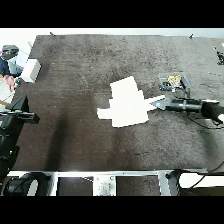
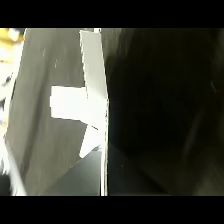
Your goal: Fold the box and place the chain.
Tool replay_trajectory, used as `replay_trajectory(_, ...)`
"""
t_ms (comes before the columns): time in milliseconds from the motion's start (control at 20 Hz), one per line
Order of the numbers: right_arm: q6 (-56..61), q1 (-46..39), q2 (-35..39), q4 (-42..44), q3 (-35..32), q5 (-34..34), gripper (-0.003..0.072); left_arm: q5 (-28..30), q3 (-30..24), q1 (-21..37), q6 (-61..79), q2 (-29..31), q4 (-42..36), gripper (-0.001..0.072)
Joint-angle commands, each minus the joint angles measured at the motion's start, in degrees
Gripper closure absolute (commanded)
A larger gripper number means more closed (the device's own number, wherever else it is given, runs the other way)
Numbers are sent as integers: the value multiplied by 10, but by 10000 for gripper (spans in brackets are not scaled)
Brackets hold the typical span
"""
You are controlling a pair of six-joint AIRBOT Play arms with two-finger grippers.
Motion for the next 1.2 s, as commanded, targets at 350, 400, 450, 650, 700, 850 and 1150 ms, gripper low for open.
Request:
replay_trajectory(350, -78, 247, 19, 211, -31, -354, 677, -100, 3, 0, 0, 0, -4, 182)
replay_trajectory(400, -95, 254, 19, 224, -31, -355, 677, -132, 7, 0, 0, -5, -8, 180)
replay_trajectory(450, -108, 260, 17, 236, -31, -362, 677, -159, 15, 0, 0, -16, -17, 180)
replay_trajectory(650, -186, 265, -36, 298, -27, -309, 677, -222, 82, 0, 0, -143, -23, 180)
replay_trajectory(700, -209, 265, -40, 316, -27, -300, 677, -244, 105, 0, 0, -187, -22, 180)
replay_trajectory(850, -209, 265, -42, 311, -28, -317, 677, -305, 193, 0, 0, -345, -22, 180)
replay_trajectory(1150, -214, 264, -42, 303, -28, -319, 677, -462, 414, 0, -24, -646, 3, 179)
